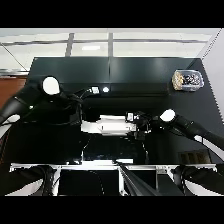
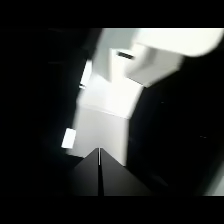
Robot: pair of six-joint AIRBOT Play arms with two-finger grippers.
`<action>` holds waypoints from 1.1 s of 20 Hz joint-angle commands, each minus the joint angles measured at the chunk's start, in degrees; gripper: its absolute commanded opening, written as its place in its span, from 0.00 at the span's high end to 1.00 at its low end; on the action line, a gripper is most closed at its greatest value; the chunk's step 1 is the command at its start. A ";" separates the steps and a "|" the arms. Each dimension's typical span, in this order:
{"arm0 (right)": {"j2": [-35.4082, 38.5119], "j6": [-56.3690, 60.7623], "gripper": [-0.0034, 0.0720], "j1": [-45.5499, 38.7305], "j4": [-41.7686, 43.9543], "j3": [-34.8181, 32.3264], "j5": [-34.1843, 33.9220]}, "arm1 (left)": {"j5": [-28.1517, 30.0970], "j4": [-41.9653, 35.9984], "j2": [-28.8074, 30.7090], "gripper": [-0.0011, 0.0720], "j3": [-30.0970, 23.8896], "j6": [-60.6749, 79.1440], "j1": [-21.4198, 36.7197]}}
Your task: Fold the box and place the chain.
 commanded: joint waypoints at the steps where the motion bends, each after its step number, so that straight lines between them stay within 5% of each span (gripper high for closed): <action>1: -0.04 0.00 0.66 0.02 0.02 -0.02 0.13 | -8.44 -15.52 2.29 0.95 -2.47 -4.85 0.15; 6: -0.04 0.00 0.66 0.02 0.04 -0.02 0.11 | 16.85 -39.19 -2.25 0.95 -8.98 -0.11 -0.55; 9: -0.04 0.00 0.66 0.02 0.04 -0.02 0.09 | 29.46 -42.40 -5.92 0.95 -8.61 1.16 -0.07; 13: -0.04 0.00 0.66 0.02 0.04 -0.02 0.04 | 25.99 -32.02 -12.26 0.95 -6.03 0.63 -0.79; 22: -0.04 0.00 0.66 0.02 0.04 -0.02 0.04 | 23.23 -28.44 -14.88 0.95 -5.07 -0.28 -1.14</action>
